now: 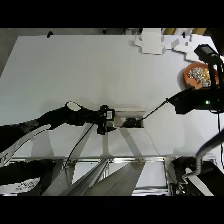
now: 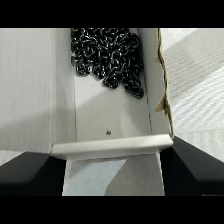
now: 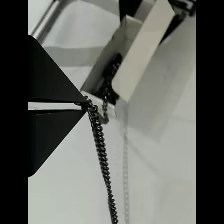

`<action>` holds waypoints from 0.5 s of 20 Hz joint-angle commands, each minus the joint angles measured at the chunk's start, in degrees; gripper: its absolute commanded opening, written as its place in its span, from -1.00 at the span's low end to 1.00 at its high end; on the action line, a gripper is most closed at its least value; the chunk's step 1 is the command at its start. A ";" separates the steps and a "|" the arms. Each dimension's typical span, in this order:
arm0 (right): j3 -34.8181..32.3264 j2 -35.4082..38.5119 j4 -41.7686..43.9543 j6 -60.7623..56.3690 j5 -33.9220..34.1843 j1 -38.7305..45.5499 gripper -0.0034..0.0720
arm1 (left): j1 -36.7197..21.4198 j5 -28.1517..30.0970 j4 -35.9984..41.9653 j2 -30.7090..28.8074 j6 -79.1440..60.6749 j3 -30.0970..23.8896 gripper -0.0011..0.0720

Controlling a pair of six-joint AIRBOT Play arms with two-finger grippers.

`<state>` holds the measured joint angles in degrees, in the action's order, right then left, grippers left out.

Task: Fold the box and place the chain.

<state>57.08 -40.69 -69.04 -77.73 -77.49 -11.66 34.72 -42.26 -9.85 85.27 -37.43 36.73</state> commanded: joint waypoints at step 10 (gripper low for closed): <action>0.04 2.60 0.50 -4.55 1.70 -13.09 -0.86 | 0.02 0.00 -0.04 -0.04 -0.02 0.04 -0.39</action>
